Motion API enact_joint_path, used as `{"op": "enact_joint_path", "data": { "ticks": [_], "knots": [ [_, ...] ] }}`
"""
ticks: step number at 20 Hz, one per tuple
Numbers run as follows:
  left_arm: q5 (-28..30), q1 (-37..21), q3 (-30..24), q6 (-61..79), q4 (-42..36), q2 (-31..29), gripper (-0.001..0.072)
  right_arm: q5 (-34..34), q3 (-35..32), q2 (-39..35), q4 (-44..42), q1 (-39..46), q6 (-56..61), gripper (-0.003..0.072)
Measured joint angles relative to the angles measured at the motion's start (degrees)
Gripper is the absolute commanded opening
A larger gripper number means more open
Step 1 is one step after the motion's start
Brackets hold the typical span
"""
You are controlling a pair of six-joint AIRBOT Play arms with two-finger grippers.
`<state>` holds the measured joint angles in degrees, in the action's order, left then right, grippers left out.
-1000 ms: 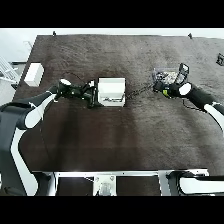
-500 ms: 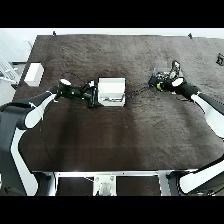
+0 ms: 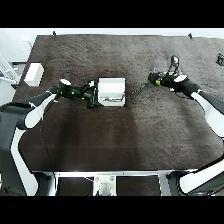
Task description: Fold the box and place the chain.
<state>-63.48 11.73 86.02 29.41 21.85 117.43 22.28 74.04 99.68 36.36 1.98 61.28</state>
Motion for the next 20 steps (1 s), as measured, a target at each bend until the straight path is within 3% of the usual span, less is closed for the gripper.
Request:
{"op": "enact_joint_path", "data": {
  "ticks": [5, 11, 15, 20],
  "knots": [
    [0.0, 0.0, 0.0, 0.0, 0.0, 0.0, 0.0354, 2.7, -1.4, -16.1, 1.5, -5.2, 2.2, 0.0007],
    [0.0, 0.0, 0.0, 0.0, 0.0, 0.0, 0.0354, 5.0, -1.9, -32.8, 16.2, -16.4, 13.5, 0.0007],
    [0.0, 0.0, 0.0, 0.0, 0.0, 0.0, 0.0354, 5.4, -1.9, -36.6, 21.0, -24.5, 17.3, 0.0007],
    [0.0, 0.0, 0.0, 0.0, 0.0, 0.0, 0.0354, 5.0, -2.0, -35.2, 23.3, -31.6, 19.0, 0.0007]
  ]
}}
